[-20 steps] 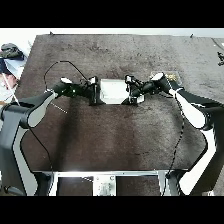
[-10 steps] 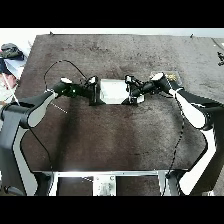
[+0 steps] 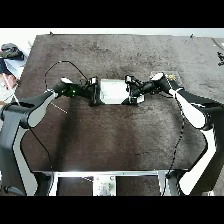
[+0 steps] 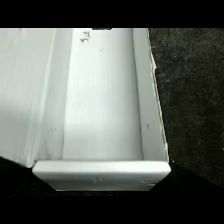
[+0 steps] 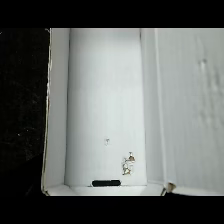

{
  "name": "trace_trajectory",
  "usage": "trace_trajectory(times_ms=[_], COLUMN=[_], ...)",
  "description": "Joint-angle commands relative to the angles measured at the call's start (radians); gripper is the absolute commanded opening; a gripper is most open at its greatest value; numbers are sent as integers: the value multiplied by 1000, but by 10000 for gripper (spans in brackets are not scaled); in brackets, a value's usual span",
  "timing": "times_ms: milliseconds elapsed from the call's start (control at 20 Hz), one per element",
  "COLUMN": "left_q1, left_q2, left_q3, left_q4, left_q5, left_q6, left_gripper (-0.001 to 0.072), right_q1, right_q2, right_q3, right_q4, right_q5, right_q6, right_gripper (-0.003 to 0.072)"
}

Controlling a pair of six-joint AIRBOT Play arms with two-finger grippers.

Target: Fold the box and place the chain.

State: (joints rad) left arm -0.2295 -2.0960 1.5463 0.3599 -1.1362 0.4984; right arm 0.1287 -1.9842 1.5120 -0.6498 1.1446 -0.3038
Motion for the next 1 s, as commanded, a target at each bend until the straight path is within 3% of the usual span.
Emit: trace_trajectory(times_ms=[0, 450, 550, 950], left_q1=[0, 0, -1, 0], left_q2=[0, -1, -1, -1], left_q3=[0, 0, 0, 0], left_q4=[-34, -26, -27, 14], left_q5=[-30, -16, -23, -8], left_q6=[42, 33, 33, 0], left_gripper=[660, 677, 595, 595], right_q1=[1, 1, 1, 1], right_q2=[0, 0, 0, 0], right_q3=[1, 1, 0, 1], right_q4=[0, 0, 0, 0], right_q5=[0, 0, 0, 0], right_q6=[0, 0, 0, 0], right_gripper=[523, 523, 523, 523])
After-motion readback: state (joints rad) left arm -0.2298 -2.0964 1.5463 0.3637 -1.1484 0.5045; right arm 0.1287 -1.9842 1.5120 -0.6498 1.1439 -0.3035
